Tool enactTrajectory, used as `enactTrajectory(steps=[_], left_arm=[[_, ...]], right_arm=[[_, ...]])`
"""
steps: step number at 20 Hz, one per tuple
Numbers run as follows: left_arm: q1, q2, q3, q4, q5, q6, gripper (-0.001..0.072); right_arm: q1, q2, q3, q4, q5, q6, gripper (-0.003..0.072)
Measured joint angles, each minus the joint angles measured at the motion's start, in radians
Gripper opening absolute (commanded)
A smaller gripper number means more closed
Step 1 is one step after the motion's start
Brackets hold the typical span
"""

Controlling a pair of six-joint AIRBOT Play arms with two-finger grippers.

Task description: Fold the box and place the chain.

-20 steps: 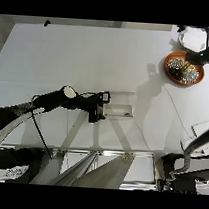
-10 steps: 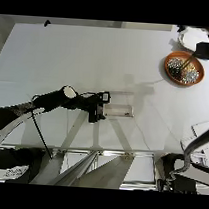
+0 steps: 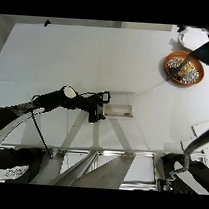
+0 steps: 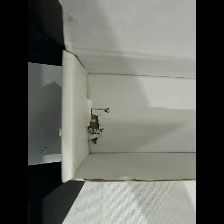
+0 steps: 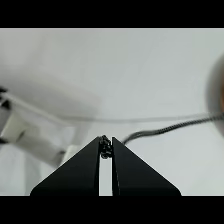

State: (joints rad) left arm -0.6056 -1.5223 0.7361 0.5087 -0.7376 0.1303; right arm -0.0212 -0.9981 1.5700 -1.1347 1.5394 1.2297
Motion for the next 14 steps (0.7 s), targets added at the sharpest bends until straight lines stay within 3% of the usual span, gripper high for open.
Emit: enactTrajectory(steps=[7, 10, 14], left_arm=[[0.0, 0.0, 0.0, 0.0, 0.0, 0.0, 0.0333], [0.0, 0.0, 0.0, 0.0, 0.0, 0.0, 0.0333], [0.0, 0.0, 0.0, 0.0, 0.0, 0.0, 0.0333]], right_arm=[[0.283, 0.03, -0.014, 0.017, 0.091, 0.065, 0.0018], [0.413, 0.032, -0.061, 0.0, 0.048, 0.094, 0.0018], [0.548, 0.032, -0.216, -0.082, -0.063, 0.15, 0.0018]])
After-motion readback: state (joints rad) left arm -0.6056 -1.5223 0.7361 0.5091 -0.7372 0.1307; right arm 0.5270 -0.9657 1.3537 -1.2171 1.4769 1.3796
